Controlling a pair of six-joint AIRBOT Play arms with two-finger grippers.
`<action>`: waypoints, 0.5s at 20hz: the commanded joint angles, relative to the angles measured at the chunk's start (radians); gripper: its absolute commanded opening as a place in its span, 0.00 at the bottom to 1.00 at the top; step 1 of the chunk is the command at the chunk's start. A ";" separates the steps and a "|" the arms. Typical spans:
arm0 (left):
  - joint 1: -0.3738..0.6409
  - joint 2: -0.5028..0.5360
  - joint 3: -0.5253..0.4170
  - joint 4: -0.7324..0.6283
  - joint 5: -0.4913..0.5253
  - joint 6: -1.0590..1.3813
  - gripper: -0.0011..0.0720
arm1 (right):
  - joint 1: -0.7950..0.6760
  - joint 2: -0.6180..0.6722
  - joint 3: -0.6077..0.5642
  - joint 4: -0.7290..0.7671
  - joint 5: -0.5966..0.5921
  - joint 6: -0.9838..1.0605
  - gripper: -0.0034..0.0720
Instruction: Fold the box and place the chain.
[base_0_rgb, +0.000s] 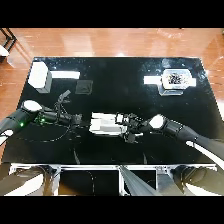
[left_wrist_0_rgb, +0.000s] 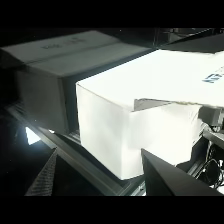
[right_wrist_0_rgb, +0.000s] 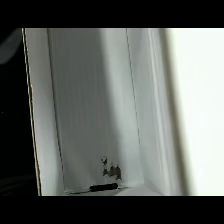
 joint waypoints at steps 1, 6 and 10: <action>-0.003 0.005 0.001 -0.006 0.002 -0.004 0.89 | 0.001 -0.001 0.000 0.000 0.000 0.000 0.58; -0.022 0.009 0.001 -0.043 0.018 -0.039 0.88 | 0.001 -0.001 0.000 0.000 0.000 0.000 0.58; -0.144 0.081 0.000 0.074 0.169 -0.192 0.86 | 0.001 -0.001 0.000 0.000 0.000 0.000 0.58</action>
